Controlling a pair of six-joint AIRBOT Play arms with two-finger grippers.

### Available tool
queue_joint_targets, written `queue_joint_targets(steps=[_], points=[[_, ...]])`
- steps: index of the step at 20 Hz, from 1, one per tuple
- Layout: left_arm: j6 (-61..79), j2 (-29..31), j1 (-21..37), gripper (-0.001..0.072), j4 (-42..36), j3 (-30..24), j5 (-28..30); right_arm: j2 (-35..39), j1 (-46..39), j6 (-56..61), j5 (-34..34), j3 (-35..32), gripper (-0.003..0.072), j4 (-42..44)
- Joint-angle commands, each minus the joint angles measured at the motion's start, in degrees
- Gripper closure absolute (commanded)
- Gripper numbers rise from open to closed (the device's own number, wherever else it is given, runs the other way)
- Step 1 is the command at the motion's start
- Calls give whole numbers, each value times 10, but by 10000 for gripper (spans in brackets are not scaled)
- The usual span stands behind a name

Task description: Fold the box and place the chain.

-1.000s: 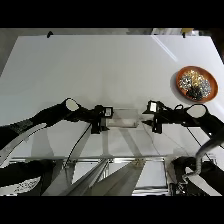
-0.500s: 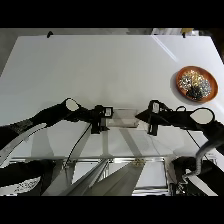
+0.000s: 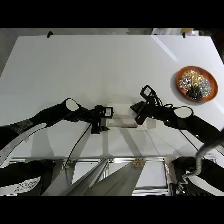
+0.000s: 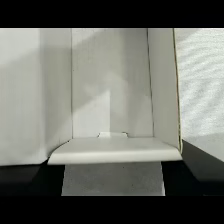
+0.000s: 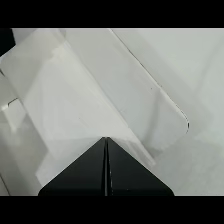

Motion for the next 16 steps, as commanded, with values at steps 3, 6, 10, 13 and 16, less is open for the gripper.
queue_joint_targets(steps=[3, 6, 10, 13, 16], points=[[0, 0, 0, 573, 0, 0, 0, -16, 3, 92, -11, 0, 670, -36], [0, 0, 0, 573, 0, 0, 0, 14, 3, 109, -7, 0, 670, -45], [0, 0, 0, 573, 0, 0, 0, 126, 3, 94, -16, 0, 669, -111], [0, 0, 0, 573, 0, 0, 0, 181, -2, 89, 17, 0, 669, -310], [0, 0, 0, 573, 0, 0, 0, 174, -22, 89, 124, 0, 669, -452]])
